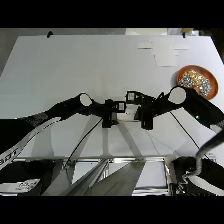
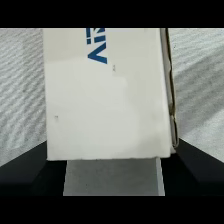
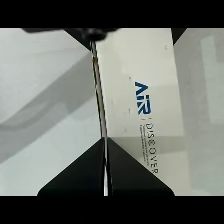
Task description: Fold the box and place the chain.
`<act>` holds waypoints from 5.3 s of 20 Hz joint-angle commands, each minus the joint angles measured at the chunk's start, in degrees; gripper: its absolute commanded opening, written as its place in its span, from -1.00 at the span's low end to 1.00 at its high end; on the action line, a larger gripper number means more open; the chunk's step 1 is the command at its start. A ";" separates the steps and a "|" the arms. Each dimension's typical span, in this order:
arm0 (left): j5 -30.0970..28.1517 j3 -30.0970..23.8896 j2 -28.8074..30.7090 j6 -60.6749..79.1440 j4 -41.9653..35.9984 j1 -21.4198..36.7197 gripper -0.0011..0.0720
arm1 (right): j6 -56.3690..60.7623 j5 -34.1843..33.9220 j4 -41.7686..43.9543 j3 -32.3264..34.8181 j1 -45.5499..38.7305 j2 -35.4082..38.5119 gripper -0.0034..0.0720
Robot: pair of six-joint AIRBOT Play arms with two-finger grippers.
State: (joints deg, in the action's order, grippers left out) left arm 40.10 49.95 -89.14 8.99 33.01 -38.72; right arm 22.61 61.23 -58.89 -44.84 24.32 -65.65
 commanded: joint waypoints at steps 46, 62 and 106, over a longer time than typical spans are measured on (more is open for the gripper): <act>0.00 0.00 0.04 0.00 0.00 0.07 -0.80 | 2.84 -5.40 -2.80 1.29 0.92 -2.38 -0.86; -0.04 0.00 0.04 0.00 0.00 0.07 -0.80 | 33.90 -3.82 2.21 9.97 -23.15 12.35 -0.87; 0.00 0.00 0.04 0.00 0.00 0.07 -0.80 | 16.79 -9.60 15.02 17.57 -18.69 22.69 -0.86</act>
State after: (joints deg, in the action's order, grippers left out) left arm 40.14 49.95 -89.14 8.91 33.06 -38.68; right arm 34.65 51.40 -39.09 -25.12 5.63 -46.61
